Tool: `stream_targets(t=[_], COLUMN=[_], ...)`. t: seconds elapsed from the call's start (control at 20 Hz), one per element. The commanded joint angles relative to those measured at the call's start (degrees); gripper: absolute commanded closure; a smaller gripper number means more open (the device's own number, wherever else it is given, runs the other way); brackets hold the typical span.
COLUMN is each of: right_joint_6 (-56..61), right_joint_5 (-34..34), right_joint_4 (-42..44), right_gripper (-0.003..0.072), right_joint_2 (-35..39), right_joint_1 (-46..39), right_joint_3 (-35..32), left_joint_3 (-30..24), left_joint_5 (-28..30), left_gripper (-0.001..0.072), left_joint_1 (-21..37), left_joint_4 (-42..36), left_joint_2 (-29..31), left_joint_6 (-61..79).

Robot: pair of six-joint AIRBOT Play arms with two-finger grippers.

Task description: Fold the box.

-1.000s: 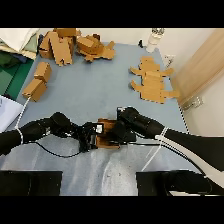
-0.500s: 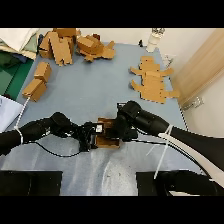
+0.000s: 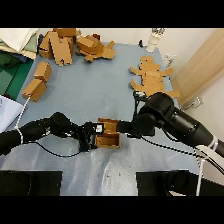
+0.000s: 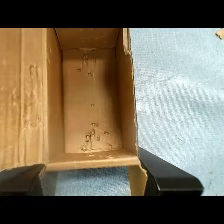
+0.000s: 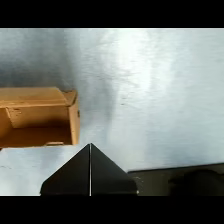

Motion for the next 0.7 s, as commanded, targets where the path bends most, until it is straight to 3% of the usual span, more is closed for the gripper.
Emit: stream_targets(t=[0.0, 0.1, 0.15, 0.25, 0.35, 0.45, 0.65], right_joint_6=[-2.8, -11.4, -19.2, -35.5, -54.8, -69.0, -89.5], right_joint_5=[-1.0, 12.0, 20.3, 29.4, 30.2, 28.6, 15.6], right_joint_4=[-4.7, 2.9, 10.8, 28.8, 45.3, 56.3, 66.3], right_gripper=[0.0686, 0.0687, 0.0687, 0.0687, 0.0687, 0.0687, 0.0687], right_joint_2=[3.7, 2.9, 1.7, -3.0, -9.0, -14.1, -19.5], right_joint_1=[-4.0, -12.9, -18.4, -28.3, -34.5, -36.2, -33.4], right_joint_3=[-2.8, -6.1, -7.5, -9.0, -9.0, -9.0, -9.0], left_joint_3=[0.0, 0.0, 0.0, 0.0, 0.0, 0.0, 0.0], left_joint_5=[-0.1, -0.1, -0.1, -0.1, -0.1, 0.0, 0.0], left_gripper=[0.0388, 0.0388, 0.0388, 0.0388, 0.0388, 0.0388, 0.0388], left_joint_1=[0.0, 0.0, 0.0, 0.0, 0.0, 0.0, 0.0], left_joint_4=[0.0, 0.0, 0.0, 0.0, 0.0, 0.0, 0.0], left_joint_2=[0.0, 0.0, 0.0, 0.0, 0.0, 0.0, 0.0], left_joint_6=[0.0, 0.0, 0.0, 0.0, 0.0, 0.0, 0.0])
